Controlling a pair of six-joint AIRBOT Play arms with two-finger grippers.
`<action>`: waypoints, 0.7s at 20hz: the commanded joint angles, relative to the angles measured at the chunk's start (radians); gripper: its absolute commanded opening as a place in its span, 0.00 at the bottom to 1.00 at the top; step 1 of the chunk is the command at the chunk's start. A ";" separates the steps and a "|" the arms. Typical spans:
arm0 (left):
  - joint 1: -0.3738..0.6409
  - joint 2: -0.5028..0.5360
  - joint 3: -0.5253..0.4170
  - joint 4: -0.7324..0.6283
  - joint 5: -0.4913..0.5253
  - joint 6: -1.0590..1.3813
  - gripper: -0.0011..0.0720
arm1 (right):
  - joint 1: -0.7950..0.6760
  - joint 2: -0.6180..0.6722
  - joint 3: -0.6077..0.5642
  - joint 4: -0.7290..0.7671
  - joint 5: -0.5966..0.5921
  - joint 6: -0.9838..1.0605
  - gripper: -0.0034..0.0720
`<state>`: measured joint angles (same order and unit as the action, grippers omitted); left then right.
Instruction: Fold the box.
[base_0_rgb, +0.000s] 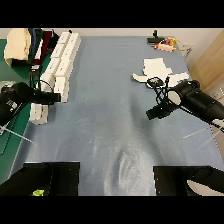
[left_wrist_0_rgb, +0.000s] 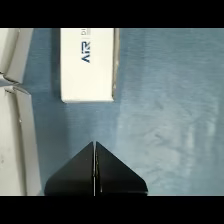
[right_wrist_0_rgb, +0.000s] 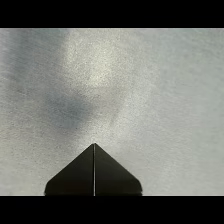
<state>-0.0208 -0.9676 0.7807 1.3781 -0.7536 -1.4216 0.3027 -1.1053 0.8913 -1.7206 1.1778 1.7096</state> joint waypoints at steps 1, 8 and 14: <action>-0.058 0.068 0.045 -0.200 -0.170 0.079 0.04 | 0.000 -0.001 0.001 0.000 0.000 0.000 0.05; -0.412 0.021 0.045 -0.204 -0.063 0.097 0.04 | 0.000 -0.001 0.001 0.000 0.000 0.000 0.05; -0.516 0.014 0.045 -0.219 -0.058 0.097 0.04 | 0.000 0.000 0.001 0.000 0.000 0.000 0.05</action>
